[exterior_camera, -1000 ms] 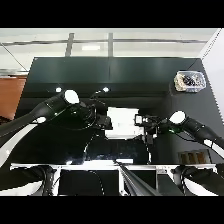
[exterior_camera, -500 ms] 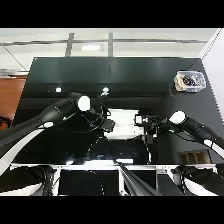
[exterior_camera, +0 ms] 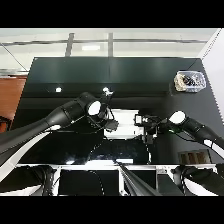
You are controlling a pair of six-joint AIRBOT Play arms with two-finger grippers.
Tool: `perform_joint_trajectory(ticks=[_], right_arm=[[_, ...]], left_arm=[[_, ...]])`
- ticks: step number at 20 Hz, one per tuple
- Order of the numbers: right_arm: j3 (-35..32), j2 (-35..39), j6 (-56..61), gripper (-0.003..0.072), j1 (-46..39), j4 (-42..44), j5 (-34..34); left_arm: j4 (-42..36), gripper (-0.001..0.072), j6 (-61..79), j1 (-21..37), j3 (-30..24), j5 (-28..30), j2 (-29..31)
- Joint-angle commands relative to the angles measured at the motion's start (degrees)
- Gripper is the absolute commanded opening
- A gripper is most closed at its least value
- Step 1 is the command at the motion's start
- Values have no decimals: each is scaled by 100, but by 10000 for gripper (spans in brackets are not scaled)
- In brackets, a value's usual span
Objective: Fold the box and place the chain.
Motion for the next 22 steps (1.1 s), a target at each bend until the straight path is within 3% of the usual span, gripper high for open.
perform_joint_trajectory(ticks=[1,9,11,15,18,22], right_arm=[[4,2,-7,190,4,-4,9],[4,2,-7,190,4,-4,9],[4,2,-7,190,4,-4,11],[4,2,-7,189,4,-4,15],[4,2,-7,190,4,-7,120],[4,2,-7,190,4,-7,129]], left_arm=[[267,480,-474,-50,190,-382,-214],[-160,477,-1032,-87,214,-529,-330],[-131,403,-1119,-186,282,-527,-363],[205,403,-1322,-415,474,-531,-584],[-160,404,-1322,-369,474,-501,-726],[-92,391,-1451,-350,474,-503,-750]])
